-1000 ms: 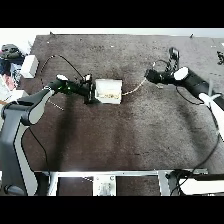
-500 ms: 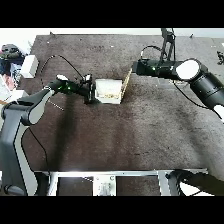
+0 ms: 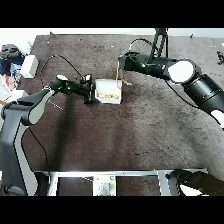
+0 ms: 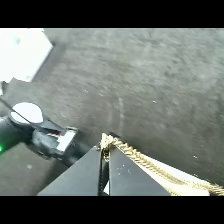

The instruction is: Fold the box and place the chain.

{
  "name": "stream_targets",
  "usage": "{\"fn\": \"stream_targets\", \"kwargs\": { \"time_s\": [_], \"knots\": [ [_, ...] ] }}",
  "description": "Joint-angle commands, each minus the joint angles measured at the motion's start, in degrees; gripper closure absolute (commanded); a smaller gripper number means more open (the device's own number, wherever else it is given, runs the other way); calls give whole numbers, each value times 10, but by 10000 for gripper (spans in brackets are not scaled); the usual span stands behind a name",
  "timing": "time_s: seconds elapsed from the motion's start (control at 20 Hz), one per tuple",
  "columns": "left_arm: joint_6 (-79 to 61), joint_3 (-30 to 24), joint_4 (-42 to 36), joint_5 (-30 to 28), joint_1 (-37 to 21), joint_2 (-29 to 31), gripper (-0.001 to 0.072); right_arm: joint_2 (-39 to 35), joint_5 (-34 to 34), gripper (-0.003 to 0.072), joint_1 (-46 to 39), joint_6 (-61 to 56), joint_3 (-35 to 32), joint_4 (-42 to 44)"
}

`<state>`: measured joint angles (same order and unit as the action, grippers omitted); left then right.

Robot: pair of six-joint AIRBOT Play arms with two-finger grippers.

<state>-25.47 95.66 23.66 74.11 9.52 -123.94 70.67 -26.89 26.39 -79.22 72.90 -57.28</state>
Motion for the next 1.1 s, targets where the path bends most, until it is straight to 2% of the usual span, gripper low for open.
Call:
{"fn": "stream_targets", "kwargs": {
  "time_s": [0.0, 0.55, 0.85, 1.05],
  "knots": [
    [0, 0, 0, 0, 0, 0, 355, 0, 35, 673, 18, -1, 3, 8],
    [0, 0, 0, 0, 0, 0, 355, 30, 46, 673, 19, -1, 3, 10],
    [0, 0, 0, 0, 0, 0, 355, 30, 11, 673, 21, -4, 3, 27],
    [0, 0, 0, 0, 0, 0, 355, 28, 11, 673, 7, -5, 3, -19]
  ]
}}
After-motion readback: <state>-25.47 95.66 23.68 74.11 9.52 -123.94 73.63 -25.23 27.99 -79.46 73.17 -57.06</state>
